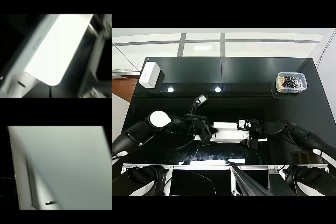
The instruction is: Fold the box and place the chain.
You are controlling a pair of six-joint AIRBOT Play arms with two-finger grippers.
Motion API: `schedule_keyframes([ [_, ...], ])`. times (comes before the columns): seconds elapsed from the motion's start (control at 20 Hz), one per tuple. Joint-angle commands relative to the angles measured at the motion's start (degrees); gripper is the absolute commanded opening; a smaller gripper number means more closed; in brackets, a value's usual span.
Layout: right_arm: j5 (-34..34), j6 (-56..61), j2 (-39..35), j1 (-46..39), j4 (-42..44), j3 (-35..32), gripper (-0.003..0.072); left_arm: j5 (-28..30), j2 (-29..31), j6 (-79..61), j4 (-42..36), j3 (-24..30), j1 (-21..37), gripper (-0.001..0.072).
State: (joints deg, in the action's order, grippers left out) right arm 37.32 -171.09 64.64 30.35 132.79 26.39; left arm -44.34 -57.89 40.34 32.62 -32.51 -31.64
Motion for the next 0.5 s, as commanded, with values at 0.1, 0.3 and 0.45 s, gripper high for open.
schedule_keyframes([
  [0.1, 0.0, 0.0, 0.0, 0.1, 0.0, 0.0, 0.0542, 22.3, -3.4, 0.5, -5.7, 1.5, -3.3, 0.0026],
  [0.3, 0.0, 0.0, 0.0, 0.1, 0.0, 0.0, 0.0542, 22.9, -8.1, 0.5, -5.9, 1.5, -4.0, 0.0026],
  [0.45, 0.0, 0.0, 0.0, 0.1, 0.0, 0.0, 0.0542, 22.6, -10.8, 0.5, -5.9, 1.5, -4.7, 0.0026],
])
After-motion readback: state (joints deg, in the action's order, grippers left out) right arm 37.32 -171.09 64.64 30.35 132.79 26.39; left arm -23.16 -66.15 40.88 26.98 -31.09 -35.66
